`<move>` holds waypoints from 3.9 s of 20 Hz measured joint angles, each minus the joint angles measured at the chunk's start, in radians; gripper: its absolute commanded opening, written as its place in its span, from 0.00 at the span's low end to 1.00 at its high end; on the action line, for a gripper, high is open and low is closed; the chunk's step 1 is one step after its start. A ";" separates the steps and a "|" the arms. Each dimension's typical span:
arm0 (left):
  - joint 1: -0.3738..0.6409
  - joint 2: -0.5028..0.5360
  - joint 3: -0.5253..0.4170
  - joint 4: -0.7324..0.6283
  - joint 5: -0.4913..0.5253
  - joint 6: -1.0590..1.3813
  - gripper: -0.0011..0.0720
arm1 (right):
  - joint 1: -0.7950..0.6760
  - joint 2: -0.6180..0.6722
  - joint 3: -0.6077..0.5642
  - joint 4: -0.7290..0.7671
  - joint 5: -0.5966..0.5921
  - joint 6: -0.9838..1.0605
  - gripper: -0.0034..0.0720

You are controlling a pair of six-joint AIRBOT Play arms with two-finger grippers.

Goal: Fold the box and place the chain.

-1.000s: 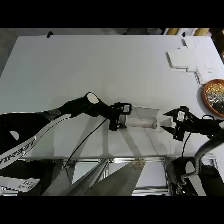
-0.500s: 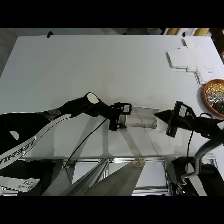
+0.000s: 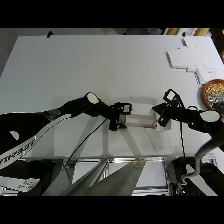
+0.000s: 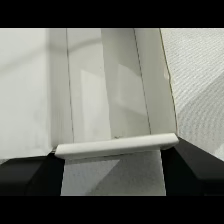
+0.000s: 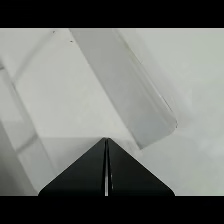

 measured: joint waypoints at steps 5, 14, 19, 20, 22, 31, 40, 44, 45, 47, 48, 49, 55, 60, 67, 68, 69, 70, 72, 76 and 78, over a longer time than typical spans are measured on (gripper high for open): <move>0.000 0.000 0.000 0.000 0.000 0.000 0.30 | 0.009 -0.021 0.003 -0.005 -0.011 0.024 0.07; 0.000 0.000 0.000 0.000 0.000 0.001 0.30 | -0.098 0.296 0.005 -0.348 0.201 0.047 0.19; 0.000 0.000 0.000 0.000 0.000 0.001 0.30 | -0.048 0.255 0.002 -0.440 0.280 -0.030 0.31; 0.000 0.000 0.000 0.000 0.000 0.001 0.30 | -0.034 0.230 0.002 -0.447 0.283 -0.055 0.31; 0.000 0.000 0.000 0.000 0.000 0.001 0.30 | -0.014 0.181 0.002 -0.455 0.272 -0.096 0.31; 0.000 0.000 0.000 0.000 0.000 0.001 0.30 | 0.006 0.036 0.002 -0.350 0.233 -0.241 0.26; 0.000 0.000 0.000 0.000 0.000 0.001 0.30 | 0.053 -0.062 0.003 -0.201 0.201 -0.288 0.43; 0.000 0.000 0.000 0.000 0.000 0.001 0.30 | 0.040 -0.055 0.002 -0.240 0.205 -0.229 0.43; 0.000 0.000 0.000 0.000 0.000 0.001 0.30 | 0.032 -0.039 0.002 -0.256 0.211 -0.213 0.42; 0.000 0.000 0.000 0.000 0.000 0.000 0.30 | 0.008 0.014 0.002 -0.280 0.235 -0.173 0.36; 0.000 0.000 0.000 0.000 0.000 0.000 0.30 | -0.006 0.045 0.002 -0.289 0.248 -0.157 0.32; 0.000 0.000 0.000 0.000 0.000 0.000 0.30 | -0.021 0.081 0.002 -0.294 0.266 -0.140 0.27; 0.000 0.000 0.000 0.000 0.000 0.000 0.30 | -0.125 0.250 0.002 -0.283 0.301 0.073 0.09; 0.000 0.000 0.000 0.000 0.000 0.000 0.30 | -0.179 0.287 0.002 -0.287 0.191 0.483 0.07; 0.000 0.000 0.000 0.000 0.000 0.000 0.30 | -0.192 0.281 0.004 -0.543 0.130 1.021 0.07; 0.000 0.000 0.000 0.000 0.000 0.001 0.30 | -0.197 0.264 0.010 -0.564 0.135 1.067 0.07; 0.000 0.000 0.000 0.000 0.000 0.001 0.30 | -0.205 0.239 0.022 -0.578 0.150 1.099 0.07; 0.000 0.000 0.000 0.000 0.000 0.001 0.30 | -0.217 0.200 0.039 -0.589 0.175 1.126 0.07; 0.000 0.000 0.000 0.000 0.000 0.001 0.30 | -0.241 0.113 0.072 -0.600 0.233 1.162 0.07; 0.000 0.000 0.000 0.000 0.000 0.001 0.30 | -0.263 -0.037 0.101 -0.594 0.328 1.195 0.07; 0.000 0.000 0.000 0.000 0.000 0.001 0.30 | -0.266 -0.081 0.106 -0.567 0.352 1.201 0.07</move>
